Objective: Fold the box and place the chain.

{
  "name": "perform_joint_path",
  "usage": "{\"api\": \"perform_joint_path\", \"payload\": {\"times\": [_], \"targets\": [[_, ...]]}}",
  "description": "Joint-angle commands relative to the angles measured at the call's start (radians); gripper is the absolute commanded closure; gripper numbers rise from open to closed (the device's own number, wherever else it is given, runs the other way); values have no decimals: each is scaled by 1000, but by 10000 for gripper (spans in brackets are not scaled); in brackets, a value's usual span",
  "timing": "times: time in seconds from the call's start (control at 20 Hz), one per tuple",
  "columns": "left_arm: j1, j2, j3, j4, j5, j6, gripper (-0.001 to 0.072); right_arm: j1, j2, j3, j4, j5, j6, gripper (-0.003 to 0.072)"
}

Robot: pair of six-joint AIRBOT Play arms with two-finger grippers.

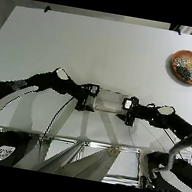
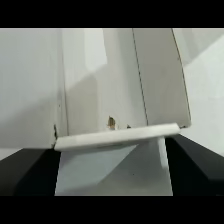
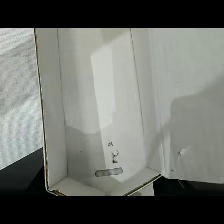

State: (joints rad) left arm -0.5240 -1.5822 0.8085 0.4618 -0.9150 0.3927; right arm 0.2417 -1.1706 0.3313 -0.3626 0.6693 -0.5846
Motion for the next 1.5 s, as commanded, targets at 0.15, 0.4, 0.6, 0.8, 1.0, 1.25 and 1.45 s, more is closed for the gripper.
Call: {"api": "perform_joint_path", "payload": {"times": [0.15,0.4,0.6,0.8,1.0,1.25,1.45], "targets": [[-20,-5,1,-57,15,-22,0,0,0,0,0,0,0,424],[-20,-6,1,-57,23,-45,20,0,0,0,0,0,0,424],[-20,-6,1,-53,21,-45,269,0,0,0,0,0,0,424],[-21,-6,1,-29,21,-45,501,0,0,0,0,0,0,424],[-20,-6,1,-27,21,-45,501,0,0,0,0,0,0,424],[-20,-4,1,-27,21,-45,501,0,0,0,0,0,0,424],[-20,-4,1,-27,21,-45,501,0,0,0,0,0,0,424]]}}
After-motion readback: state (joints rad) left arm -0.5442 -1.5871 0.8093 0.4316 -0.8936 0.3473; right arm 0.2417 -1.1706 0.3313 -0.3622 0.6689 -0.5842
